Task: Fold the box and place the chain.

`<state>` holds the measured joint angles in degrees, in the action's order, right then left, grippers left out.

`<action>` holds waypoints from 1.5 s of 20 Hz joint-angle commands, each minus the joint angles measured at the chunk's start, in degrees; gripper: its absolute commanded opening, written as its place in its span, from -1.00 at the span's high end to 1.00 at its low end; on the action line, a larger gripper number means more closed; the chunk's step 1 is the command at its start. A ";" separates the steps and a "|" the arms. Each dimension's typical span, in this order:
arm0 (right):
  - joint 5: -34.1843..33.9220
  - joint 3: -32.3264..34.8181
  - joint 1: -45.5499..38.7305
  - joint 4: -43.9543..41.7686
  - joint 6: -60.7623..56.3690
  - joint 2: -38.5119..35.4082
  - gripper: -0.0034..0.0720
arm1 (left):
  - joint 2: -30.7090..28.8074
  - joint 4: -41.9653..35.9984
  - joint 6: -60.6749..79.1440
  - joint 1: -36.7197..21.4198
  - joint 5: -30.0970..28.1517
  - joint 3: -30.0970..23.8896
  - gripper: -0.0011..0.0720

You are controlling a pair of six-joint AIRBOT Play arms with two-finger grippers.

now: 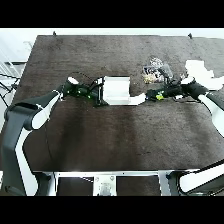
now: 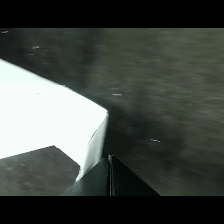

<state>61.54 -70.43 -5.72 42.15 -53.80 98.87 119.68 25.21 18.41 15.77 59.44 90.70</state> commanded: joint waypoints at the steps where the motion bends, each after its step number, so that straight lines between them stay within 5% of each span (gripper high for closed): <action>1: 3.61 -0.81 1.77 -1.90 -0.15 0.70 0.88 | 0.04 0.02 0.00 0.02 0.00 -0.02 -0.15; 4: 6.86 -2.27 1.79 -3.41 -0.15 0.68 0.88 | 0.04 0.02 0.00 0.02 -0.02 -0.02 -0.15; 6: 9.70 -3.34 2.19 -3.85 -0.15 0.68 0.14 | 0.04 0.02 0.00 0.02 -0.04 -0.02 -0.16; 9: 11.15 -4.37 3.15 -3.91 -0.17 0.68 0.01 | 0.04 0.00 0.00 0.02 -0.02 -0.02 -0.15; 12: 10.71 -4.52 4.37 -4.59 -0.20 0.70 -0.58 | 0.04 0.00 0.00 0.02 0.00 -0.02 -0.16; 30: 1.73 -5.97 9.68 -4.00 -7.34 0.70 -0.56 | 0.04 0.00 0.00 0.02 0.00 -0.02 -0.15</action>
<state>64.60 -76.20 3.03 37.89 -59.42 99.55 119.68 25.21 18.41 15.77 59.44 90.70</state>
